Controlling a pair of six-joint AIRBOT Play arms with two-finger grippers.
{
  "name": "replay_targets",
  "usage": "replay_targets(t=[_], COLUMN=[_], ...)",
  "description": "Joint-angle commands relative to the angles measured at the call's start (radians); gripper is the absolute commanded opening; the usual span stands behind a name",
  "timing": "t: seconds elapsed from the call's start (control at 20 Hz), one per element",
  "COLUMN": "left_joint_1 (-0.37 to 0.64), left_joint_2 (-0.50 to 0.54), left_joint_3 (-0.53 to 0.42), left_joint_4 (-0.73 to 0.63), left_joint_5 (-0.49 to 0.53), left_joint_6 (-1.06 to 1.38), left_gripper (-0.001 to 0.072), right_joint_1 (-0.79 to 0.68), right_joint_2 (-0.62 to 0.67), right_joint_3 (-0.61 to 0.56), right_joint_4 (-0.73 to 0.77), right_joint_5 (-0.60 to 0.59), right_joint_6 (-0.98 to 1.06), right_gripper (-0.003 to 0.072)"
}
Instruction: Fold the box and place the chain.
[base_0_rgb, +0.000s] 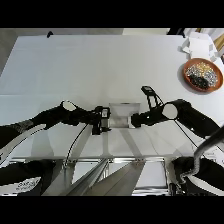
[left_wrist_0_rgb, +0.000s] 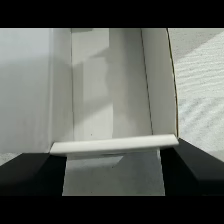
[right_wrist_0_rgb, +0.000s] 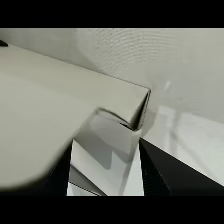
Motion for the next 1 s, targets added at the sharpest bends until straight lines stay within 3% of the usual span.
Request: replay_targets(t=[0.0,0.35,0.95], left_joint_1=[0.0,0.0,0.0], left_joint_2=[0.0,0.0,0.0], left_joint_3=[0.0,0.0,0.0], left_joint_4=[0.0,0.0,0.0], left_joint_5=[0.0,0.0,0.0], left_joint_6=[0.0,0.0,0.0], left_gripper=[0.0251,0.0251,0.0251], right_joint_1=[0.079,0.167,0.174], right_joint_2=[-0.082,-0.179,-0.239], right_joint_3=[0.07,0.172,0.182], right_joint_4=[-0.111,-0.233,-0.297], right_joint_5=[0.06,0.153,0.186], right_joint_6=[0.171,0.384,0.588], right_gripper=[0.0458,0.0476,0.0451])
